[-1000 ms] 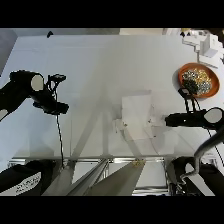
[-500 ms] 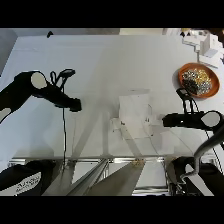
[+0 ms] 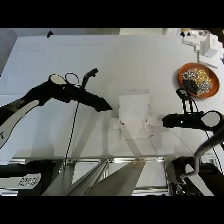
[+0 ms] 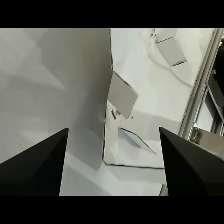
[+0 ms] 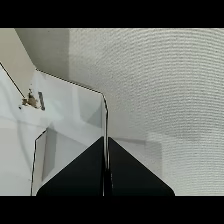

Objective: Fold the box and place the chain.

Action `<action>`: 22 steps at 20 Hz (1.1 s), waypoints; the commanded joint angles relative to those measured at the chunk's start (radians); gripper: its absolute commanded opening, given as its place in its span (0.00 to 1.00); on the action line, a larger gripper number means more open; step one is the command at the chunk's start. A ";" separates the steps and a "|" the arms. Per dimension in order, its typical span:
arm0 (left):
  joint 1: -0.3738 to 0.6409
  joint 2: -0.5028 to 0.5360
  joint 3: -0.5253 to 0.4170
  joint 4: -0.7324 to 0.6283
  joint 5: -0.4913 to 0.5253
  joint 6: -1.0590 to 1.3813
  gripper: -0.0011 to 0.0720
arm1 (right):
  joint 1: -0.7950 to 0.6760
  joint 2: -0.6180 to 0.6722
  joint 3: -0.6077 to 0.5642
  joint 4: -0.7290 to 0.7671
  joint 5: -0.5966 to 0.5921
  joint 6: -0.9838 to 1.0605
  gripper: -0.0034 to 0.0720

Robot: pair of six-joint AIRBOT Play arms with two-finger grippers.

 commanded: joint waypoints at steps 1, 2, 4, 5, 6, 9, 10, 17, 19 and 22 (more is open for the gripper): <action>-0.060 -0.077 0.057 -0.072 0.027 0.097 0.88 | 0.001 0.001 -0.001 0.014 0.002 0.000 0.07; -0.074 -0.082 0.076 -0.070 0.048 0.111 0.88 | 0.001 0.001 -0.001 0.022 0.003 0.000 0.07; -0.097 -0.084 0.100 -0.067 0.092 0.126 0.88 | 0.001 0.001 -0.001 0.023 0.009 0.000 0.07; -0.107 -0.089 0.106 -0.068 0.102 0.132 0.88 | 0.001 0.001 -0.001 0.023 0.011 0.000 0.07; -0.116 -0.095 0.107 -0.069 0.102 0.137 0.88 | 0.001 0.001 -0.001 0.023 0.014 0.000 0.07; -0.135 -0.140 0.107 -0.069 0.084 0.138 0.88 | 0.001 0.001 -0.001 0.022 0.019 0.000 0.07; -0.140 -0.158 0.107 -0.074 0.082 0.141 0.88 | 0.001 0.001 -0.001 0.022 0.021 0.000 0.07; -0.166 -0.208 0.107 -0.211 0.110 0.232 0.88 | 0.001 0.001 -0.001 0.022 0.029 0.000 0.07; -0.164 -0.208 0.107 -0.210 0.123 0.233 0.87 | 0.001 0.001 -0.001 0.022 0.032 0.000 0.07; -0.164 -0.208 0.107 -0.179 0.127 0.233 0.77 | 0.001 0.001 -0.001 0.022 0.034 0.000 0.07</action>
